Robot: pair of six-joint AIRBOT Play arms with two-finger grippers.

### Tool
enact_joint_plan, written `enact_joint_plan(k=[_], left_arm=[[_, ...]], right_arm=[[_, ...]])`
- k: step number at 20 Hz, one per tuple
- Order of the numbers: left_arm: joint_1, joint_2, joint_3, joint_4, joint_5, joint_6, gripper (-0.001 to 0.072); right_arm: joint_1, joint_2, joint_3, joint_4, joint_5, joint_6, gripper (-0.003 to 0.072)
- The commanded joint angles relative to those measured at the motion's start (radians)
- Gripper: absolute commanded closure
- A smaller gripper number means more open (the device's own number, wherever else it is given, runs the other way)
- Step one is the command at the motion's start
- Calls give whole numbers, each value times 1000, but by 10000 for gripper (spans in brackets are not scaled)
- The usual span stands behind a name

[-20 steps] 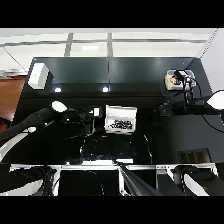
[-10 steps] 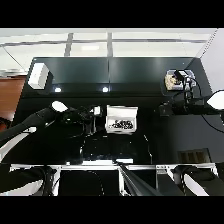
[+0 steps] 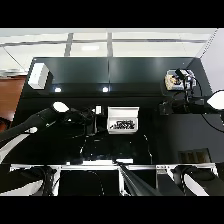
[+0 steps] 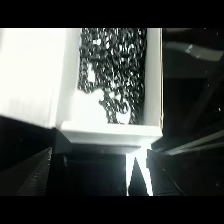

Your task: Fold the box and place the chain.

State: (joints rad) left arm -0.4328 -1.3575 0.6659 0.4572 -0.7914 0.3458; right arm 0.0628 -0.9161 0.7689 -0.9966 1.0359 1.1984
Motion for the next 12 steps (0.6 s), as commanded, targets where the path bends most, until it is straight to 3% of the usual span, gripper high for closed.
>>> enact_joint_plan(k=[1, 12], left_arm=[[-9, -1, 1, 50, -21, -108, 1], [-52, -3, 4, 2, 62, -116, 1]], right_arm=[[0, -1, 0, 0, -2, 1, 386], [2, -1, 0, 46, 8, 2, 386]])
